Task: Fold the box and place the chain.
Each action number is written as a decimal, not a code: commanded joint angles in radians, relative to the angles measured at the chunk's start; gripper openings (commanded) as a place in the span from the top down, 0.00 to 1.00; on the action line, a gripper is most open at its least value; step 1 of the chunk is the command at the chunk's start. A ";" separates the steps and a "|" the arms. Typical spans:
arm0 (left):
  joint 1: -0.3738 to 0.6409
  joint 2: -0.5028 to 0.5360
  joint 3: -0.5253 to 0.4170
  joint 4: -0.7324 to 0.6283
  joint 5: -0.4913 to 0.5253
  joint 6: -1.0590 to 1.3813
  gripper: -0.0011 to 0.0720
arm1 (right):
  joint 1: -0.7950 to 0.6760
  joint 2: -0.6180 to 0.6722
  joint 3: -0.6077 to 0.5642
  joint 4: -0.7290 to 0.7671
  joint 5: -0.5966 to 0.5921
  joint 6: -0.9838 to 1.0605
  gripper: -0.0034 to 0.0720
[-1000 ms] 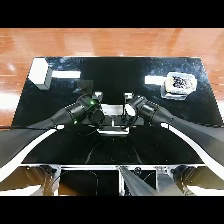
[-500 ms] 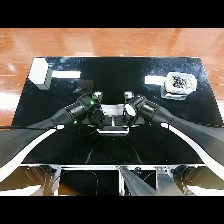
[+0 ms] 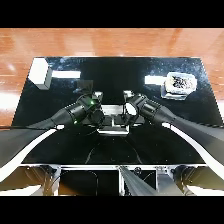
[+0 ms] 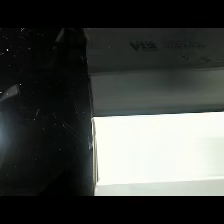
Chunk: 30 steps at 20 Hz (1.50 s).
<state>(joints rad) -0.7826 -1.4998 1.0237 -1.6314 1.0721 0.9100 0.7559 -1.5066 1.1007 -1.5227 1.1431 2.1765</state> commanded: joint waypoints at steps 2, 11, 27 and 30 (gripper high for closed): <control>-0.001 0.000 0.001 0.000 0.002 -0.001 0.96 | -0.008 0.021 0.006 -0.029 0.050 0.001 0.54; -0.001 0.000 0.001 0.000 0.001 -0.001 0.96 | -0.008 -0.008 0.005 -0.048 0.013 0.012 0.55; -0.001 0.000 0.001 0.000 0.000 -0.001 0.96 | -0.008 -0.028 0.005 -0.040 -0.003 0.011 0.55; -0.001 0.000 0.001 0.000 0.000 -0.001 0.96 | -0.008 -0.029 0.005 -0.040 -0.006 0.011 0.55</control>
<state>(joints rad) -0.7826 -1.4998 1.0237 -1.6318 1.0725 0.9085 0.7483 -1.5345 1.1053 -1.5631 1.1393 2.1880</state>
